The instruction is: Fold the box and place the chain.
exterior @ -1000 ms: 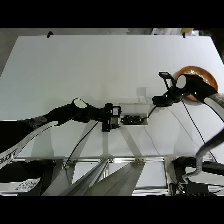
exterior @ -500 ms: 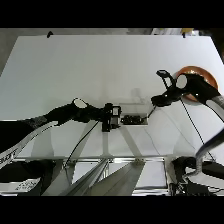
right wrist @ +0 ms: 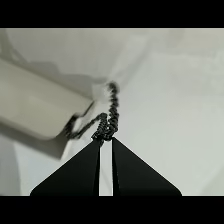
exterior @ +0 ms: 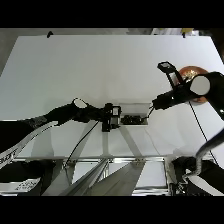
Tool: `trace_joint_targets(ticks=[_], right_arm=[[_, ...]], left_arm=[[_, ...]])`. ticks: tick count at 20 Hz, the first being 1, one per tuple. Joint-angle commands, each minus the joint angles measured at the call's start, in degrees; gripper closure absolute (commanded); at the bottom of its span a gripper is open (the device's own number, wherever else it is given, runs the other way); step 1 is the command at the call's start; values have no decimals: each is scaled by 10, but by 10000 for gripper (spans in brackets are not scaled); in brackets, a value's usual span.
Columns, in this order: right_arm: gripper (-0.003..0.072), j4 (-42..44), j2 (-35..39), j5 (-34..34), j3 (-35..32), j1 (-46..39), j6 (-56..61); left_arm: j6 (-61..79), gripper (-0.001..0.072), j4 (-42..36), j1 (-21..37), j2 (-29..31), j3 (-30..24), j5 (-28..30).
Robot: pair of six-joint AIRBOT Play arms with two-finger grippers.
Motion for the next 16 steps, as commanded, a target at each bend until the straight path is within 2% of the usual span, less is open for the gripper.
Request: trace_joint_targets(ticks=[1,4,8,11,16], right_arm=[[670,10,90,52,1,33,7],[670,80,138,55,1,34,-8],[670,191,143,9,0,34,-90],[669,193,128,-38,-3,35,-112],[669,192,57,-28,-5,35,-146]], left_arm=[[0,606,0,0,0,0,0],[0,606,0,0,0,0,0],[0,606,0,0,0,0,0],[0,606,0,0,0,0,0],[0,606,0,0,0,0,0]])
